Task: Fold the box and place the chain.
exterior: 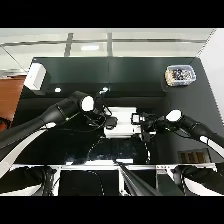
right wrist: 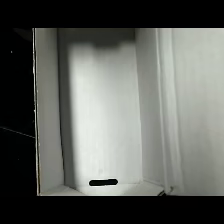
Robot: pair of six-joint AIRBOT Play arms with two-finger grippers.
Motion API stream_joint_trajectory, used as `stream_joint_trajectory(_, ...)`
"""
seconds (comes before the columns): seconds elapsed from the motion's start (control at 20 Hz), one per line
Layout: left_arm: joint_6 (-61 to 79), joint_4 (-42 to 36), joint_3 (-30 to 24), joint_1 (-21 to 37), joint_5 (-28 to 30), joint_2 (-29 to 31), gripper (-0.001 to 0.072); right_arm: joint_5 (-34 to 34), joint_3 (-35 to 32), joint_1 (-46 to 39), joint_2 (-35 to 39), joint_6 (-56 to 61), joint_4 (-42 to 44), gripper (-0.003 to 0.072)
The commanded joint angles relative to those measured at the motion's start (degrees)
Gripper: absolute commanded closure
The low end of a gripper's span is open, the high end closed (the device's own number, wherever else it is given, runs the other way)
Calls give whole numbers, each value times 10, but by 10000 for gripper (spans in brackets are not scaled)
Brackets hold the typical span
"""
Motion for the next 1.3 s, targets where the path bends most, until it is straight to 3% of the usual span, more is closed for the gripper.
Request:
stream_joint_trajectory(0.0,-15,6,1,-6,3,-6,241,0,0,0,0,0,0,286)
stream_joint_trajectory(0.25,-55,27,1,-7,1,-41,253,0,0,0,0,0,0,286)
stream_joint_trajectory(0.45,-125,103,1,-10,-1,-42,253,0,0,0,0,0,0,285)
stream_joint_trajectory(0.85,-212,162,33,-39,-16,-43,255,0,0,0,0,0,0,286)
stream_joint_trajectory(1.0,-221,167,34,-46,-21,-46,380,0,0,0,0,0,0,286)
stream_joint_trajectory(1.25,-225,166,35,-59,-32,-57,379,0,0,0,0,0,0,286)
